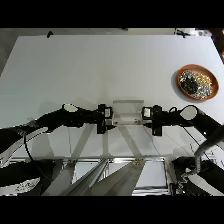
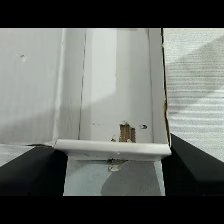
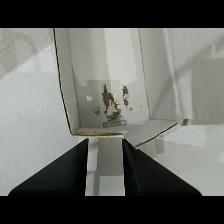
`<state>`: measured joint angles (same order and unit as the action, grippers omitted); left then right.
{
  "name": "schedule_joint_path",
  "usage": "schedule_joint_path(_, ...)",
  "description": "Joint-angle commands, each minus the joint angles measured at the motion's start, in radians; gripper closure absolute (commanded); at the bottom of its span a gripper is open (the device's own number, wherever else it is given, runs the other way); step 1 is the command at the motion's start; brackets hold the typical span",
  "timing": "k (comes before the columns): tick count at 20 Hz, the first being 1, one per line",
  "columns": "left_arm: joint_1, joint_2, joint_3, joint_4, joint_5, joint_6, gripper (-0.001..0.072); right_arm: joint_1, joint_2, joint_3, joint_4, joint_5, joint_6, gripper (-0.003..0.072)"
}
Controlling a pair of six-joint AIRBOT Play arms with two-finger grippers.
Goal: Fold the box and place the chain.
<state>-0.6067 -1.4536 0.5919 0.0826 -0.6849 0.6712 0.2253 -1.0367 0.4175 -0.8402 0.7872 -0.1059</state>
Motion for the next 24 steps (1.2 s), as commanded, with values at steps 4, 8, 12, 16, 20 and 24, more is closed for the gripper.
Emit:
schedule_joint_path(4,0.001,0.001,0.000,0.001,0.000,0.001,0.0321,0.010,-0.014,0.001,0.033,-0.019,-0.034,0.0470)
schedule_joint_path(8,0.000,0.001,0.000,0.001,0.000,0.001,0.0321,0.010,-0.014,0.002,0.032,-0.026,-0.079,0.0535)
schedule_joint_path(12,0.000,0.001,0.000,0.001,0.000,0.001,0.0321,0.009,-0.014,0.008,-0.093,-0.022,-0.048,0.0534)
schedule_joint_path(16,0.001,0.001,0.000,0.001,0.000,0.001,0.0321,0.009,-0.014,0.008,-0.124,-0.026,-0.018,0.0532)
schedule_joint_path(20,0.001,0.001,0.000,0.001,0.000,0.001,0.0321,0.010,-0.014,0.008,-0.103,-0.066,0.000,0.0530)
schedule_joint_path(24,0.001,0.001,0.000,0.001,0.000,0.001,0.0321,0.035,-0.014,0.008,0.008,-0.065,-0.055,0.0530)
